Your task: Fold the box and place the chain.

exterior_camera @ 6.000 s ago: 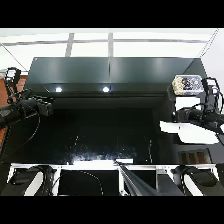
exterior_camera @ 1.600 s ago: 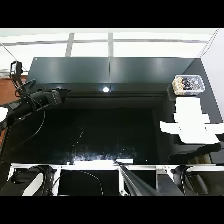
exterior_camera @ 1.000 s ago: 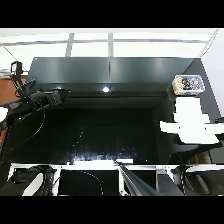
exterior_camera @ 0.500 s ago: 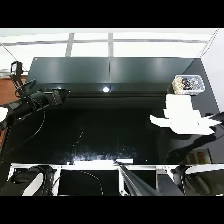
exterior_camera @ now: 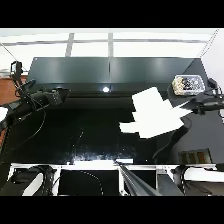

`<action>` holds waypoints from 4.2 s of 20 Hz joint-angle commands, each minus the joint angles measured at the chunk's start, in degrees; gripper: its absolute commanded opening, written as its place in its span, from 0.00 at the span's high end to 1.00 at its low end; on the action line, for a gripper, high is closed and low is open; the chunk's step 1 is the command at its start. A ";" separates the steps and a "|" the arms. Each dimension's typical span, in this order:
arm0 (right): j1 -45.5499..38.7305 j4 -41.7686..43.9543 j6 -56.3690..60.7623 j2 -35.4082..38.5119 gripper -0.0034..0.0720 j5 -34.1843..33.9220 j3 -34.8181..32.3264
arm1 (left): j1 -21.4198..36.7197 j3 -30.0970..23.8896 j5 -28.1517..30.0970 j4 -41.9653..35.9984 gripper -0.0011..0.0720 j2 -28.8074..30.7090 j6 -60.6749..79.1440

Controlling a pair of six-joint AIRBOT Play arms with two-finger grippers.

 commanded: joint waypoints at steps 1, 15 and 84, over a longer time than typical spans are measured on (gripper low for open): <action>12.04 4.96 1.07 13.25 0.90 -15.10 -10.27 | -0.02 0.04 -1.14 -0.09 0.02 -0.11 0.04; 50.88 4.52 -6.56 37.83 0.90 -44.61 -30.45 | 0.11 0.02 -22.93 -2.84 0.03 -12.92 -7.72; 48.65 -22.93 -23.58 38.12 0.02 -34.01 -26.95 | -31.21 11.21 -7.65 8.68 0.95 -32.70 51.39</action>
